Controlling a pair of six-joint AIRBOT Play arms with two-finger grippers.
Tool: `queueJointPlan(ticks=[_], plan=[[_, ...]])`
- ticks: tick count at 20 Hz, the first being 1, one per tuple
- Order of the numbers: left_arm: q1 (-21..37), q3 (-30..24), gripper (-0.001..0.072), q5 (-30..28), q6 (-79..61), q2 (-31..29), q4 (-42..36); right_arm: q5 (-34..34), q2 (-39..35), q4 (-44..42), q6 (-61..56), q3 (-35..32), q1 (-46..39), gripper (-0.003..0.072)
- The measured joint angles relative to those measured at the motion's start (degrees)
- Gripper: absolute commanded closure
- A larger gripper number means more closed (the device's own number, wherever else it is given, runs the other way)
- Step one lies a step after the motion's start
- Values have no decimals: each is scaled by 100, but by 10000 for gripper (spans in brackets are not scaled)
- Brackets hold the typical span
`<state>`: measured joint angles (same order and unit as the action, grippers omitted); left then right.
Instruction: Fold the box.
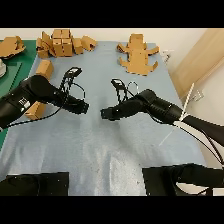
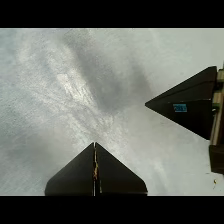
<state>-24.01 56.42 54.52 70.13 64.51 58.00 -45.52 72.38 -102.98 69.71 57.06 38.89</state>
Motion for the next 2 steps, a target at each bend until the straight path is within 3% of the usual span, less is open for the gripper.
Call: queueJointPlan(ticks=[2], plan=[[-9,0,697,-4,0,7,-22,-17,22,4,15,17,0,684]])
